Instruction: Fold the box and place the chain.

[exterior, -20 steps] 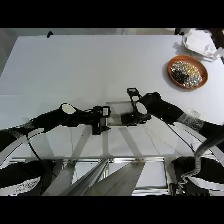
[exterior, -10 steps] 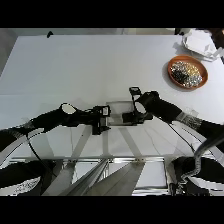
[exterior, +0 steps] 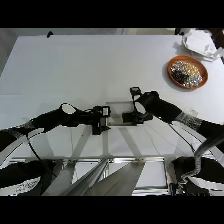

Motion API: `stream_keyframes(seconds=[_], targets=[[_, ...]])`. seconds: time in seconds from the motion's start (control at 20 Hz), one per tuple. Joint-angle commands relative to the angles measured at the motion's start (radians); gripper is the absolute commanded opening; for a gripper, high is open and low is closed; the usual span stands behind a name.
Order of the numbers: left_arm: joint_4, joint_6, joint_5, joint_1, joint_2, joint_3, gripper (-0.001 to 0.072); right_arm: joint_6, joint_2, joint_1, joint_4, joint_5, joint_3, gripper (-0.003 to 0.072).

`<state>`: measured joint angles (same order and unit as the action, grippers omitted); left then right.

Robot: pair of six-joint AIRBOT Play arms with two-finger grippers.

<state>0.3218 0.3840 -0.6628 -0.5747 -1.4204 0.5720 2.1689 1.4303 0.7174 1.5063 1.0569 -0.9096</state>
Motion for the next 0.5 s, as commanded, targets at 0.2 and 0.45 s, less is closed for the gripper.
stream_keyframes(seconds=[0.2, 0.45], targets=[[0.001, 0.001, 0.000, 0.000, 0.001, 0.000, 0.0271, 0.003, -0.027, 0.000, 0.000, -0.019, -0.001, 0.0401], [0.001, 0.001, 0.000, 0.000, 0.001, 0.000, 0.0271, -0.111, -0.201, -0.001, 0.062, 0.057, 0.000, 0.0396]])
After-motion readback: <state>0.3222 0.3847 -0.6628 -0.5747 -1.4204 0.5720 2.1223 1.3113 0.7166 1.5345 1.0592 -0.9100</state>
